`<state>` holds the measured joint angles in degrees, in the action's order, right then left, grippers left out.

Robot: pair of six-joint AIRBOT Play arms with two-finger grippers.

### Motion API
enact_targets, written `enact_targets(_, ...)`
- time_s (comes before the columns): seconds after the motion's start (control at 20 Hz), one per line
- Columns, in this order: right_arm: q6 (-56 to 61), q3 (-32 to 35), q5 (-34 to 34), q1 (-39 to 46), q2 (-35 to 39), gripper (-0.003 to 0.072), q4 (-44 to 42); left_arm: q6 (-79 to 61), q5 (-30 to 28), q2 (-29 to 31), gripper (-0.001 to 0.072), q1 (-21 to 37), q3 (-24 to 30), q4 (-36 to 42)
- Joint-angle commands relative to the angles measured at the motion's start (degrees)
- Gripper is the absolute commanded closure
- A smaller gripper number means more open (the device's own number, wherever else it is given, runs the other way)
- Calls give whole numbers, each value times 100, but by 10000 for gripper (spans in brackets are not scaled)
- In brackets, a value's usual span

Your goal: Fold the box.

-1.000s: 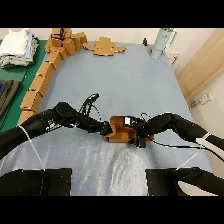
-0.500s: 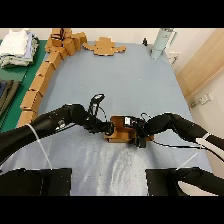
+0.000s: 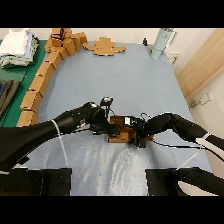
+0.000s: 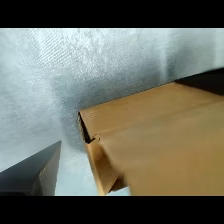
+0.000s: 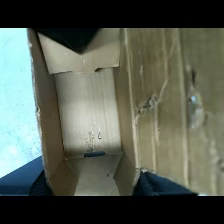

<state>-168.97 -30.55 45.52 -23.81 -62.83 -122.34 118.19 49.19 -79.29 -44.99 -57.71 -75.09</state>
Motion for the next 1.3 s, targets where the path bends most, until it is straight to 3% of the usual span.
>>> enact_targets(0.0, 0, -2, -2, 2, 4, 96, 0, 446, 428, -372, 128, -146, -374, -341)
enact_targets(0.4, 2, -2, -2, 2, 4, 96, 0, 820, 807, -968, 131, -146, -885, -323)
enact_targets(0.55, 0, -2, -2, 2, 4, 96, 0, 1088, 791, -1014, 312, -146, -927, -343)
enact_targets(0.65, 0, -2, -2, 2, 4, 95, 0, 1086, 789, -1014, 621, -149, -931, -330)
enact_targets(0.7, 0, -2, -2, 2, 4, 96, 0, 1086, 778, -1014, 671, -164, -935, -319)
enact_targets(1.1, 0, -2, -2, 2, 4, 96, 0, 1091, 802, -1014, 665, -321, -935, -317)
enact_targets(1.15, 0, -2, -2, 2, 4, 96, 0, 1084, 863, -1014, 605, -321, -935, -317)
enact_targets(1.2, 0, -2, -2, 2, 4, 96, 0, 1084, 964, -1014, 357, -319, -935, -319)
enact_targets(1.25, 0, -2, -2, 2, 4, 96, 0, 1088, 1080, -1012, 222, -313, -935, -337)
